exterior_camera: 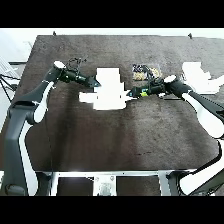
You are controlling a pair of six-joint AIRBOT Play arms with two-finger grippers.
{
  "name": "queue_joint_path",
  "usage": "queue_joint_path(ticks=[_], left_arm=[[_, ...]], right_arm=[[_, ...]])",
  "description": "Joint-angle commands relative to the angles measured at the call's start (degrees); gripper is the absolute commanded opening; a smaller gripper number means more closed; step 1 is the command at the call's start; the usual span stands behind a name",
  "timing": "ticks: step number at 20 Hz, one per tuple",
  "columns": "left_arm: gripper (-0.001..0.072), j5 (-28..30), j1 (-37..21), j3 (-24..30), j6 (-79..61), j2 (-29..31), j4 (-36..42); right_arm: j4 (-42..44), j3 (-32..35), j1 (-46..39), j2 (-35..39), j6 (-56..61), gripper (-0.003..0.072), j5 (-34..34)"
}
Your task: Fold the box and place the chain.
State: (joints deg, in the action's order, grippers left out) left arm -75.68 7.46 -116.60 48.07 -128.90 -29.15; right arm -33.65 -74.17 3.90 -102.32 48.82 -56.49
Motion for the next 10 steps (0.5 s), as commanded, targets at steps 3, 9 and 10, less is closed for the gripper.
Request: queue_joint_path(ticks=[3,9,10], left_arm=[[0.0346,-1.3,0.0,0.0,-0.6,0.0,0.1],[0.0219,-1.5,0.1,0.0,-1.1,0.0,0.5],[0.0218,-1.7,0.3,0.0,-1.2,-0.1,0.5]], right_arm=[[0.0,0.0,0.1,0.0,0.0,0.0012,0.0],[0.0,0.0,0.1,0.0,0.0,0.0012,-0.1],[0.0,0.0,0.1,0.0,0.0,0.0012,-0.1]])
